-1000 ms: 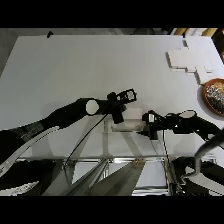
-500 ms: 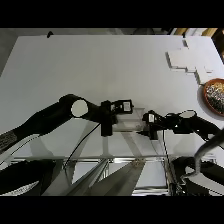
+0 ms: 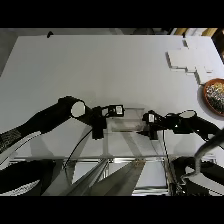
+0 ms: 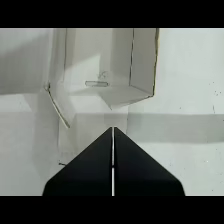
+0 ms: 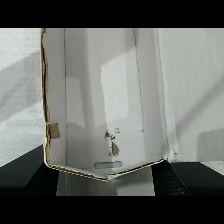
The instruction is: Fold the box and place the chain.
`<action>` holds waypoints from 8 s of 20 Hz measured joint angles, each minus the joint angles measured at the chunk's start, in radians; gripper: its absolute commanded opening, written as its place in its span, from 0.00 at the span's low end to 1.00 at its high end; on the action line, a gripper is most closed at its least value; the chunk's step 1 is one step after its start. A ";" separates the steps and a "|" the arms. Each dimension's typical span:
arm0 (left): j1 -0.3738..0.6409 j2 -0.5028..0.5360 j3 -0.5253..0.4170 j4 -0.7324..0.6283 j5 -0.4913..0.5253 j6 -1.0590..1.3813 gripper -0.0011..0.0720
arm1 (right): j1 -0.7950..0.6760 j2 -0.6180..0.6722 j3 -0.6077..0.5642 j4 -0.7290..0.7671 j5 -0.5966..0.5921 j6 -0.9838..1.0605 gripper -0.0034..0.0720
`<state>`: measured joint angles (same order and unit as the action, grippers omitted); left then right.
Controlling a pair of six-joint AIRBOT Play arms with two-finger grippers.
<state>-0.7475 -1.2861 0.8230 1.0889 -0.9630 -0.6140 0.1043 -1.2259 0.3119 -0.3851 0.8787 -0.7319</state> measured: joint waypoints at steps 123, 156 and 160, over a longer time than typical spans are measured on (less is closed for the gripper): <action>-0.160 -0.179 0.223 0.225 -0.031 -1.639 0.44 | 0.000 0.000 0.000 0.000 0.000 0.000 0.77; -0.207 -0.410 0.503 0.340 -0.360 -1.770 0.22 | 0.000 0.000 0.000 -0.001 -0.002 0.000 0.77; -0.220 -0.430 0.506 0.329 -0.357 -1.769 0.09 | 0.000 0.000 0.000 -0.001 0.000 -0.001 0.77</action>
<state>-0.9676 -1.7157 1.3289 1.4178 -1.3205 -2.3833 0.1043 -1.2259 0.3119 -0.3862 0.8783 -0.7326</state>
